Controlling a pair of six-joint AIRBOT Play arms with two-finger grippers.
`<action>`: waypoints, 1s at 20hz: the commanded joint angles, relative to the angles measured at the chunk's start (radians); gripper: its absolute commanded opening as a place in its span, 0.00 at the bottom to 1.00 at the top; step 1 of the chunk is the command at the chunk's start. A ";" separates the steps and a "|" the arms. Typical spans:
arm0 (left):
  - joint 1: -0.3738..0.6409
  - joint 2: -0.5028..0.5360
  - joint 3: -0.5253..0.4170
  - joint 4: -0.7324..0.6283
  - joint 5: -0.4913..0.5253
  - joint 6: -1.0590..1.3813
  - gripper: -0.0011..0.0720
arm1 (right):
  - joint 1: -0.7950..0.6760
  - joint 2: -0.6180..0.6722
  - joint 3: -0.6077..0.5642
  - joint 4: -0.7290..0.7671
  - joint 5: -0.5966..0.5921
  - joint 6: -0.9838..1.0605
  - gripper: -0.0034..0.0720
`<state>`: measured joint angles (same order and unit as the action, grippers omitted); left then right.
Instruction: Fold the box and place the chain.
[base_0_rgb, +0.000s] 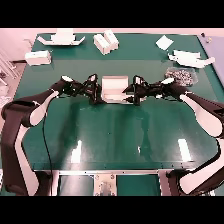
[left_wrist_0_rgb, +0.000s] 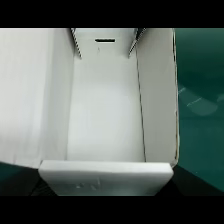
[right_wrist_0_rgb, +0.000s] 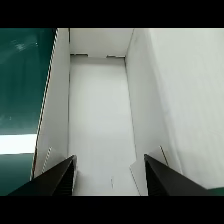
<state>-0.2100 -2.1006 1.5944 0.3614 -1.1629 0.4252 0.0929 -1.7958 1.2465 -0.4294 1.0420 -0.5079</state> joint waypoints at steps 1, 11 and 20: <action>0.001 0.000 0.000 0.001 -0.001 0.001 0.67 | -0.003 -0.001 0.001 0.000 -0.002 0.003 0.78; 0.001 0.000 0.000 0.001 0.000 0.002 0.67 | -0.026 0.040 0.076 -0.219 0.000 0.352 0.06; 0.001 0.000 0.000 0.001 0.000 0.002 0.67 | -0.113 0.189 0.084 -0.284 0.084 0.761 0.06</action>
<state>-0.2100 -2.1006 1.5944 0.3618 -1.1629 0.4267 0.0162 -1.6413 1.3273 -0.6674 1.1145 0.0296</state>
